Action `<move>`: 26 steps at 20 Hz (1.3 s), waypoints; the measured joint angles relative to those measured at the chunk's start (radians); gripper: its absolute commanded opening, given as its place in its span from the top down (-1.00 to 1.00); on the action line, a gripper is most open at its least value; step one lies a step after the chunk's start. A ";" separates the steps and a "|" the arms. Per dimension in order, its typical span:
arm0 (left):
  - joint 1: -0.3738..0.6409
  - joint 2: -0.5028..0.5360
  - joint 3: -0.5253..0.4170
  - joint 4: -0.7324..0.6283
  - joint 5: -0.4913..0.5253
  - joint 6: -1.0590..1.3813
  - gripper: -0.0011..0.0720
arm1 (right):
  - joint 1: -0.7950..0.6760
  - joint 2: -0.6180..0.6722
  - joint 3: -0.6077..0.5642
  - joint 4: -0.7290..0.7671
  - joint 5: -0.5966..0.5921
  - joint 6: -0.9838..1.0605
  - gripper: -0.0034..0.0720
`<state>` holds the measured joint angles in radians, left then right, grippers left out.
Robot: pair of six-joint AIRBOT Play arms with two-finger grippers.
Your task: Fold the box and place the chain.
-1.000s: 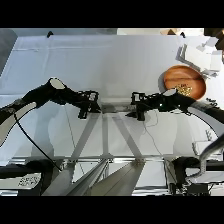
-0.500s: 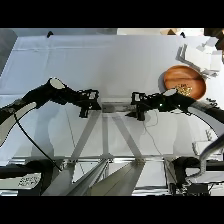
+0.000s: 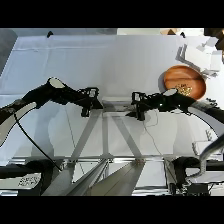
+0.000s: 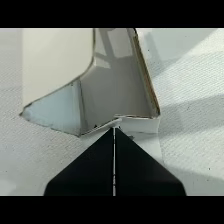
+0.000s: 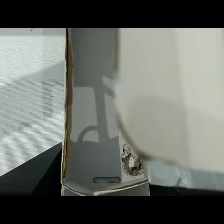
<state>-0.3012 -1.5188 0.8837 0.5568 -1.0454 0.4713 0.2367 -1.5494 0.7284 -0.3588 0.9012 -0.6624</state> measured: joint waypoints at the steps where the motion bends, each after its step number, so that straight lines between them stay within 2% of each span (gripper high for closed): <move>1: 0.000 0.000 0.000 -0.002 0.001 0.000 0.32 | 0.000 0.000 0.000 0.000 -0.001 0.000 -0.15; 5: 0.000 0.000 0.000 -0.003 0.005 -0.003 0.33 | 0.000 0.000 0.000 0.000 -0.001 -0.001 -0.15; 7: 0.000 0.000 0.000 -0.003 0.006 -0.005 0.44 | 0.000 0.000 0.000 0.000 -0.001 -0.001 -0.15; 8: 0.000 0.000 0.000 -0.003 0.008 -0.007 0.59 | 0.000 0.000 0.000 0.000 -0.001 -0.001 -0.15; 9: 0.000 0.000 0.000 -0.003 0.009 -0.007 0.91 | 0.000 0.000 0.000 -0.001 0.000 -0.002 -0.15; 10: 0.000 0.000 0.000 -0.005 0.012 -0.007 0.95 | 0.000 0.000 0.000 -0.002 0.002 -0.004 -0.15; 15: 0.000 0.005 0.000 0.008 0.010 -0.008 0.95 | 0.000 0.000 0.000 -0.002 0.002 -0.002 -0.15; 19: 0.002 0.040 0.000 0.082 0.008 -0.039 0.95 | 0.000 0.000 0.000 -0.001 0.001 -0.001 -0.15; 26: 0.042 0.187 0.000 0.235 0.008 -0.266 0.95 | 0.000 0.000 0.000 -0.001 0.000 -0.001 -0.15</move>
<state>-0.2596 -1.3315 0.8837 0.7921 -1.0378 0.2050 0.2371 -1.5494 0.7284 -0.3595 0.9016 -0.6636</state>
